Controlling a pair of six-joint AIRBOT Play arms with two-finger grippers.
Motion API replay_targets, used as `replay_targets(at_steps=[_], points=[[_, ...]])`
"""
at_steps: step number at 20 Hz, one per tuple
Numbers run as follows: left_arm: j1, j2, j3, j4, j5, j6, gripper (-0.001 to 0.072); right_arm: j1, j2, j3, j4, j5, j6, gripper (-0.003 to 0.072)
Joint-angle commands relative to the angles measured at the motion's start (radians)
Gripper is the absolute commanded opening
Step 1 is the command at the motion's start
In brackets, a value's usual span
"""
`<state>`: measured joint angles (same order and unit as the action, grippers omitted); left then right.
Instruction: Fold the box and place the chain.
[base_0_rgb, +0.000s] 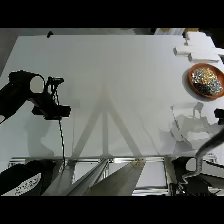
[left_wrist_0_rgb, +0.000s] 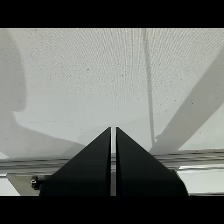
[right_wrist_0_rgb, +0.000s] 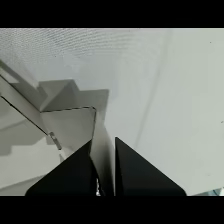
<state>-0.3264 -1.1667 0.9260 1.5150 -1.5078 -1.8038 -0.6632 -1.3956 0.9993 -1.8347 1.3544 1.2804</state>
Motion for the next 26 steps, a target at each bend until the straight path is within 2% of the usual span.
replay_targets(at_steps=[1,4,7,8,10,12,15,17,19,23,24,25,26], points=[[0.001,0.000,0.000,0.000,0.000,0.000,0.0035,-0.003,-0.018,0.001,-0.008,0.079,0.005,0.0023],[0.001,0.000,0.000,0.000,0.000,0.000,0.0035,0.039,0.003,0.001,0.032,0.129,0.017,0.0011],[0.001,-0.001,0.000,0.000,0.000,0.000,0.0035,0.172,0.076,0.001,0.111,0.114,0.019,0.0011],[0.001,0.000,0.000,0.000,0.000,0.000,0.0035,0.220,0.103,0.001,0.179,0.097,0.019,0.0011],[0.001,0.000,0.000,0.001,0.001,0.009,0.0035,0.311,0.170,-0.010,0.418,0.066,-0.042,0.0011],[0.001,0.000,0.000,0.027,0.000,0.111,0.0035,0.405,0.258,-0.076,0.610,-0.034,-0.077,0.0010],[0.002,-0.001,0.000,0.030,0.007,0.158,0.0035,0.569,0.389,-0.241,0.689,-0.196,-0.080,0.0011],[0.002,-0.001,0.000,0.029,0.062,0.305,0.0035,0.681,0.460,-0.340,0.708,-0.290,-0.073,0.0011],[0.002,-0.002,0.000,-0.002,0.156,0.316,0.0031,0.776,0.506,-0.410,0.715,-0.371,-0.039,0.0011],[0.000,-0.009,-0.004,-0.215,0.333,0.325,0.0031,0.905,0.515,-0.436,0.715,-0.413,-0.021,0.0011],[0.000,-0.020,-0.006,-0.276,0.374,0.360,0.0068,0.923,0.515,-0.436,0.715,-0.417,-0.021,0.0011],[0.001,-0.040,-0.006,-0.351,0.400,0.433,0.0202,0.934,0.515,-0.436,0.715,-0.419,-0.021,0.0011],[0.001,-0.068,-0.006,-0.451,0.404,0.526,0.0251,0.942,0.515,-0.436,0.715,-0.421,-0.020,0.0011]])
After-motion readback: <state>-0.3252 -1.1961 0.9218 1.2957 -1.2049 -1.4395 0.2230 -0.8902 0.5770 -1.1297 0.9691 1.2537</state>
